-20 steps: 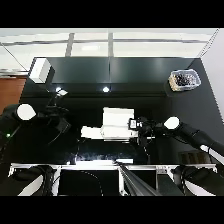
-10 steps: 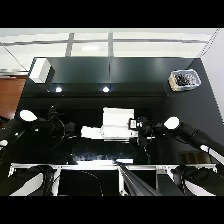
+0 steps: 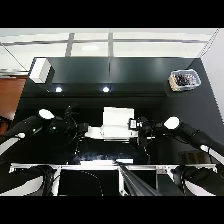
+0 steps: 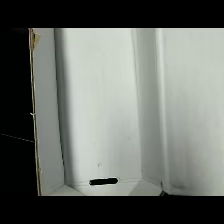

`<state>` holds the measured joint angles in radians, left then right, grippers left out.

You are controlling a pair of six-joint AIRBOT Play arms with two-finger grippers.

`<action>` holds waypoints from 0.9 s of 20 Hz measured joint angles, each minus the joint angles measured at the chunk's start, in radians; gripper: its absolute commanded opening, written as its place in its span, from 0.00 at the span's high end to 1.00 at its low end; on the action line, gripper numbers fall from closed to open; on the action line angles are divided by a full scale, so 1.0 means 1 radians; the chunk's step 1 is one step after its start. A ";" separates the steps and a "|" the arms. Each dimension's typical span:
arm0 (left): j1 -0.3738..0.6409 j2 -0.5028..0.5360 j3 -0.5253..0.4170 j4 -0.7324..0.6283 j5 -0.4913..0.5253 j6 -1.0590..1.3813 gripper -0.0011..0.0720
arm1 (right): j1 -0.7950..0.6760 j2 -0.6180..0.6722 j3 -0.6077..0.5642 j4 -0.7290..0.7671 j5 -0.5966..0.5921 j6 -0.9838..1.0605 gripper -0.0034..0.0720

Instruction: Fold the box and place the chain.

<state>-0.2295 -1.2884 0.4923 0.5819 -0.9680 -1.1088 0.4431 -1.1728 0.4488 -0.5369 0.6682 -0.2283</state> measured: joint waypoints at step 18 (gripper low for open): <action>-0.136 -0.013 0.198 0.076 -0.088 0.039 0.01 | 0.000 0.000 0.000 0.000 0.000 0.000 0.33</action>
<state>-0.3653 -1.3014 0.6899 0.6575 -1.0557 -1.0702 0.4431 -1.1728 0.4492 -0.5369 0.6682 -0.2287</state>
